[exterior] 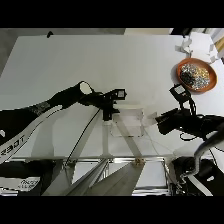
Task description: Fold the box and place the chain.
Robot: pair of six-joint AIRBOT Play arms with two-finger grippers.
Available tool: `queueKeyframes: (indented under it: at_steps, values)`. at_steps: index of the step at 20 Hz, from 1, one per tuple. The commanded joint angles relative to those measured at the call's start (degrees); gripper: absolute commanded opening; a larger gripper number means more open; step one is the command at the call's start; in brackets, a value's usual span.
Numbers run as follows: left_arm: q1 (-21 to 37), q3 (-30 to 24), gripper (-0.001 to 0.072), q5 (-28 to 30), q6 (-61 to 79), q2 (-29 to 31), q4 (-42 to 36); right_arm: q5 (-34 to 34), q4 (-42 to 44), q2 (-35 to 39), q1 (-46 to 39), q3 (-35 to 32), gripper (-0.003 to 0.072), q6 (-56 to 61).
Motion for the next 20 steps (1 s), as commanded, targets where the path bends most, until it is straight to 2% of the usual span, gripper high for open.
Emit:
queueKeyframes:
  at_steps: [1, 3, 4, 5, 7, 9, 14, 15, 16, 17, 18, 20]
  values:
    - [0.0, 0.0, 0.0011, -0.6, -0.2, 0.0, 0.1, 0.0, 0.0, 0.0, 0.0, 0.0, 0.0335, -0.2]
    - [0.0, 0.0, 0.0011, -0.6, -0.2, 0.0, 0.1, 0.1, 0.1, 0.0, 0.0, 0.1, 0.0331, -0.2]
    - [0.0, 0.0, 0.0011, -0.5, -0.2, 0.0, 0.1, 0.6, 0.8, 0.0, 0.0, 0.1, 0.0215, -0.7]
    - [0.0, 0.0, 0.0011, -0.6, -0.2, 0.0, 0.1, 1.7, 3.0, 0.0, 0.0, 0.1, 0.0009, -3.3]
    - [0.0, 0.0, 0.0011, -0.5, -0.2, 0.0, 0.1, 4.9, 10.4, 0.0, 0.2, 0.0, 0.0017, -14.4]
    - [0.0, 0.0, 0.0011, -0.6, -0.2, 0.0, 0.1, 5.1, 15.7, -0.1, 1.9, -0.8, 0.0017, -25.4]
    - [0.0, 0.0, 0.0011, -0.6, -0.2, 0.0, 0.1, 3.5, 13.2, -3.1, 10.7, -4.3, 0.0018, -38.3]
    - [0.0, 0.0, 0.0011, -0.6, -0.2, 0.0, 0.1, 3.0, 11.8, -4.6, 12.1, -4.4, 0.0057, -39.8]
    - [0.0, 0.0, 0.0011, -0.5, -0.2, 0.0, 0.1, 1.8, 11.1, -5.9, 12.8, -4.6, 0.0288, -40.3]
    - [0.0, 0.0, 0.0011, -0.6, -0.2, 0.0, 0.1, -0.8, 10.6, -5.9, 12.7, -5.5, 0.0602, -40.5]
    - [0.0, 0.0, 0.0011, -0.6, -0.2, 0.0, 0.1, -4.2, 9.0, -5.7, 12.7, -6.9, 0.0691, -42.0]
    - [0.0, 0.0, 0.0011, -0.5, -0.2, 0.0, 0.1, -11.2, 4.6, -5.3, 12.7, -10.1, 0.0692, -42.7]
